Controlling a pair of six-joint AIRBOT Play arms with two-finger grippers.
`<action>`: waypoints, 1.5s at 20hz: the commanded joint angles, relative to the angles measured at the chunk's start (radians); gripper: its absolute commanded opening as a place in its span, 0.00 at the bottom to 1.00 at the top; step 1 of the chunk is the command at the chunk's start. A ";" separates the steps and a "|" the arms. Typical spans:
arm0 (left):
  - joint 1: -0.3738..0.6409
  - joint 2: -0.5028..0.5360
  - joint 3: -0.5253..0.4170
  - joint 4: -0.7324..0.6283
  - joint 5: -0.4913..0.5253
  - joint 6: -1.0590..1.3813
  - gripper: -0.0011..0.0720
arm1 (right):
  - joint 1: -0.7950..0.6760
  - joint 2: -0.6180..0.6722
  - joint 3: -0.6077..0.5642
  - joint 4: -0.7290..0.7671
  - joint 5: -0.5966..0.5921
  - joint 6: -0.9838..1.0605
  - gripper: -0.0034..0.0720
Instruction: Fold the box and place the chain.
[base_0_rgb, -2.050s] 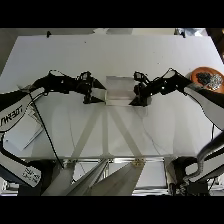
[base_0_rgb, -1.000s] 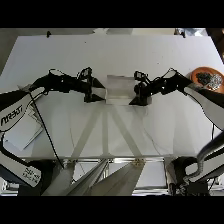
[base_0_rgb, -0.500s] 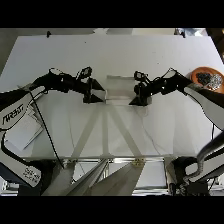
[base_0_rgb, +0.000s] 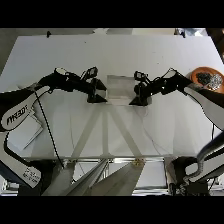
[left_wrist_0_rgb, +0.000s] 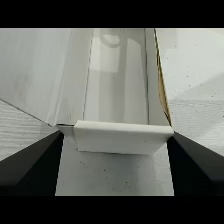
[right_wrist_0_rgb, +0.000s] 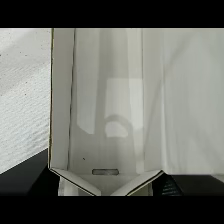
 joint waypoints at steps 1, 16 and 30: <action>-0.007 -0.001 0.002 0.006 0.010 0.000 0.97 | 0.000 0.000 0.000 0.000 0.000 0.000 0.54; -0.119 0.009 0.004 0.066 0.146 -0.014 0.97 | 0.000 0.000 0.000 0.000 0.000 0.000 0.54; -0.126 0.010 0.004 0.080 0.149 -0.017 0.62 | 0.000 0.000 0.000 0.000 0.000 0.000 0.54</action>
